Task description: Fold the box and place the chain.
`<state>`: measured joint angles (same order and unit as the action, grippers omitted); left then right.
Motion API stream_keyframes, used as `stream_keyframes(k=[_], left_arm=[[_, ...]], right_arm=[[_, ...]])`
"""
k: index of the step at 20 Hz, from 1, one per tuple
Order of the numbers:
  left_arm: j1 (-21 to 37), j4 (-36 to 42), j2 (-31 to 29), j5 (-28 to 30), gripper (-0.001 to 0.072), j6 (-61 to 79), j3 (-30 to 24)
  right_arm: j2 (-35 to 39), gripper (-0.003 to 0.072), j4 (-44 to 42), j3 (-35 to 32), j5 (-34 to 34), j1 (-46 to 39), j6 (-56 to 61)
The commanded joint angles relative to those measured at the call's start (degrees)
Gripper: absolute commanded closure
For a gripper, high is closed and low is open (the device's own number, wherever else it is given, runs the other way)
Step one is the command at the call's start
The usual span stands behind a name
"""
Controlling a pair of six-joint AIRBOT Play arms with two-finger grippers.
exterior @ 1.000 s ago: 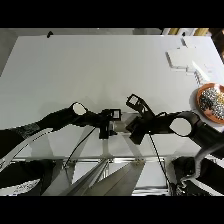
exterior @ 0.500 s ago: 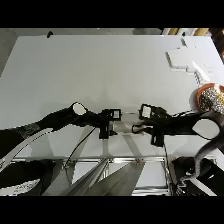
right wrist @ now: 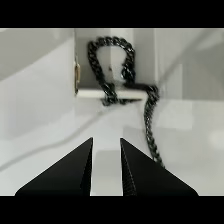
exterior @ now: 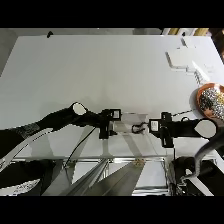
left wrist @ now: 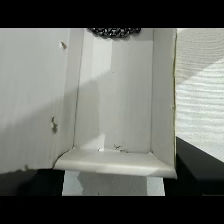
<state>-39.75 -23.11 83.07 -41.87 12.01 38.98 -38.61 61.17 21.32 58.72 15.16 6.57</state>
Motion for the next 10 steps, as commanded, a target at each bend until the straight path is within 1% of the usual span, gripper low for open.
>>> stream_keyframes(k=[1,4,7,10], left_arm=[[0.02,-0.02,-0.04,0.02,0.0316,0.00,0.04],[0.02,-0.02,-0.04,0.00,0.0316,0.00,0.04],[0.02,-0.02,-0.04,0.02,0.0316,0.00,0.04],[0.02,-0.02,-0.04,0.02,0.0316,0.00,0.02]], right_arm=[[-2.14,0.0507,-4.70,-2.80,-4.35,-0.57,-8.00],[-5.35,0.0507,-6.82,-2.82,-5.27,-0.57,-8.76],[-6.05,0.0507,-9.40,-2.82,-8.90,-0.57,-8.79],[-6.64,0.0507,-9.40,-2.82,-9.20,-0.57,-8.72]])
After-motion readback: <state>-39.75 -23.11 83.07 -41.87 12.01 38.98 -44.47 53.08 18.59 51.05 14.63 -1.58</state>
